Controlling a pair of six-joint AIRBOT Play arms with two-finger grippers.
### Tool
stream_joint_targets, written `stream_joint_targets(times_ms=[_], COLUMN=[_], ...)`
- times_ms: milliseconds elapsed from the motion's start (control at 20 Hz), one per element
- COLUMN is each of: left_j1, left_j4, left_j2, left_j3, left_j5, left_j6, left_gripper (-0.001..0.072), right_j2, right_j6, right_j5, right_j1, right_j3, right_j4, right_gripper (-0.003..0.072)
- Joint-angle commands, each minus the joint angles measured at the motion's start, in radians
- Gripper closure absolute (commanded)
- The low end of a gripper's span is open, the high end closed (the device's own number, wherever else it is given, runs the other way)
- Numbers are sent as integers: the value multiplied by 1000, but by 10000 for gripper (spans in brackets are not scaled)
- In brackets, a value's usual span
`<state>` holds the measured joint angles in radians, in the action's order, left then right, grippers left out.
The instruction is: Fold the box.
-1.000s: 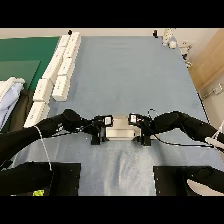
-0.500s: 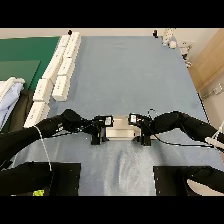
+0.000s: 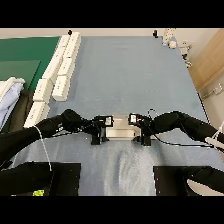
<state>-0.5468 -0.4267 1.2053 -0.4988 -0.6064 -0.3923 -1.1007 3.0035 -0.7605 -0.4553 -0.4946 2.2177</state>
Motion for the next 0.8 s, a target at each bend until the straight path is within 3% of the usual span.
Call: stream_joint_targets(times_ms=[0, 100, 150, 200, 400, 600, 700, 750], left_j1=[0, 0, 0, 0, -1, -1, -1, -1], left_j4=[0, 0, 0, 0, 0, 0, 0, 0], left_j2=[1, 1, 1, 1, 1, 1, 1, 1], left_j3=[-1, -1, -1, -1, -1, -1, -1, -1], left_j5=[4, 3, 5, 5, 3, 3, 3, 3], left_j6=[0, 0, 0, 0, 0, 0, 0, 0], left_gripper=[242, 242, 241, 242, 242, 242, 242, 242], right_j2=[1, 1, 1, 5, 91, 238, 318, 357], right_j6=[0, 0, -13, -48, -268, -552, -766, -910], right_j5=[0, 0, -2, -13, -106, -296, -424, -468], right_j1=[0, 0, 0, 0, 0, 0, 0, 0], right_j3=[-1, -1, -3, -5, -13, -13, -19, -20], right_j4=[-2, -6, -7, -19, -182, -403, -423, -397], right_gripper=[171, 120, 10, -34, -34, -28, -25, 12])
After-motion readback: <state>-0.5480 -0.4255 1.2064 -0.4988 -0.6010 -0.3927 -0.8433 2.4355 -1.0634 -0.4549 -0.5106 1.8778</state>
